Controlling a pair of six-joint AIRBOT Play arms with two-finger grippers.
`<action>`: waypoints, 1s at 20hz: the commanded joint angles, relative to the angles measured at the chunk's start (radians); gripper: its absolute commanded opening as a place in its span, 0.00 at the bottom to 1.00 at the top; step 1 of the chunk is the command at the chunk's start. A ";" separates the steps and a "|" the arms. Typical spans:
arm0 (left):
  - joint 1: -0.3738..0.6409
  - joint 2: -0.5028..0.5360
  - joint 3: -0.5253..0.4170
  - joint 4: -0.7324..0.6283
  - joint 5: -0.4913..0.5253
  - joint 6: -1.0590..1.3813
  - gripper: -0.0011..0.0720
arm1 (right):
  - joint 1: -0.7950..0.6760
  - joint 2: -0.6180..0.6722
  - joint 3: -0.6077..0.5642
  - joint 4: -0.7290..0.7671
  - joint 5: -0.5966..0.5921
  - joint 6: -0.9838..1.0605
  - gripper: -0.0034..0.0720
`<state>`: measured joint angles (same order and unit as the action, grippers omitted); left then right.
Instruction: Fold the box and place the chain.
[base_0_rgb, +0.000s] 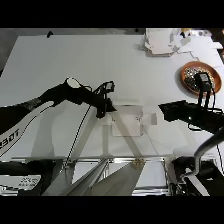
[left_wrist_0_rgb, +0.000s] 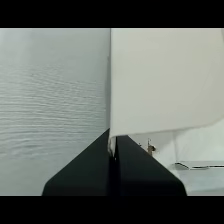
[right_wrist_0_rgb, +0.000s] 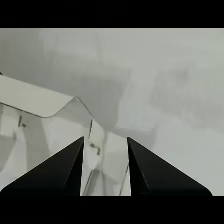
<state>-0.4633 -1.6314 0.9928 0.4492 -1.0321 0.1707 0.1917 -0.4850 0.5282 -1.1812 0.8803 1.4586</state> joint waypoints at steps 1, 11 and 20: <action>-0.002 0.000 -0.012 -0.055 0.035 0.078 0.01 | 0.000 0.009 0.002 0.000 0.018 0.000 0.46; -0.027 -0.006 -0.012 0.023 0.124 0.128 0.02 | 0.000 0.009 0.002 -0.015 0.019 -0.027 0.46; -0.049 -0.006 -0.012 0.022 0.124 0.146 0.02 | 0.000 0.009 0.002 -0.019 0.023 -0.027 0.46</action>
<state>-0.5068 -1.6367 0.9817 0.4679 -0.9096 0.3145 0.1917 -0.4774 0.5293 -1.1992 0.9009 1.4319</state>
